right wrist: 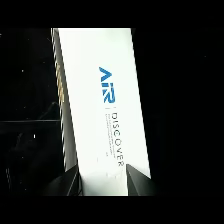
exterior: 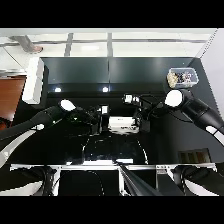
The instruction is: Fold the box and place the chain.
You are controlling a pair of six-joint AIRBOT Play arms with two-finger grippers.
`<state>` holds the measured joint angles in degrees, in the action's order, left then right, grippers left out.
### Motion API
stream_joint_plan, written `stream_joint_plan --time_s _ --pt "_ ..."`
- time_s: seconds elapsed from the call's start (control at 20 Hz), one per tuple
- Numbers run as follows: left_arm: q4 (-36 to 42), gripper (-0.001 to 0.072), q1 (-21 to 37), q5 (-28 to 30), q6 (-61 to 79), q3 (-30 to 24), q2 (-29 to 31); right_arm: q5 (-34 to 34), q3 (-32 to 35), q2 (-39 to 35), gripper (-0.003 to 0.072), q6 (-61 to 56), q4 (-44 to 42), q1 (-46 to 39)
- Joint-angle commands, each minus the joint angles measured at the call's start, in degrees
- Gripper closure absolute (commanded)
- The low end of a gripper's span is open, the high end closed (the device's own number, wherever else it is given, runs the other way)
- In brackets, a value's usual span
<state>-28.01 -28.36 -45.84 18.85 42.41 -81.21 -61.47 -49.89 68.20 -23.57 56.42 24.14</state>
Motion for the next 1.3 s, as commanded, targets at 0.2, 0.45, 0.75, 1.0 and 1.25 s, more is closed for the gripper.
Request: stream_joint_plan --time_s 0.2,0.45,0.75,1.0,1.25 --pt "0.0 0.0358 0.0 0.0 0.0 0.0 0.0 -0.1 0.0 0.2 0.0377 0.0 0.0 0.0" --pt "0.0 0.0358 0.0 0.0 0.0 0.0 0.0 0.1 0.0 0.2 0.0311 0.0 0.0 0.0" --pt "0.0 0.0359 0.0 0.0 0.0 0.0 0.0 -0.2 0.0 0.2 0.0311 0.0 0.0 0.0" --pt "0.0 0.0358 0.0 0.0 0.0 0.0 0.0 -0.7 0.0 0.2 0.0310 0.0 0.1 0.0" --pt "0.0 0.0358 0.0 0.0 0.0 0.0 0.0 -1.1 1.0 0.2 0.0311 0.0 0.2 0.0"
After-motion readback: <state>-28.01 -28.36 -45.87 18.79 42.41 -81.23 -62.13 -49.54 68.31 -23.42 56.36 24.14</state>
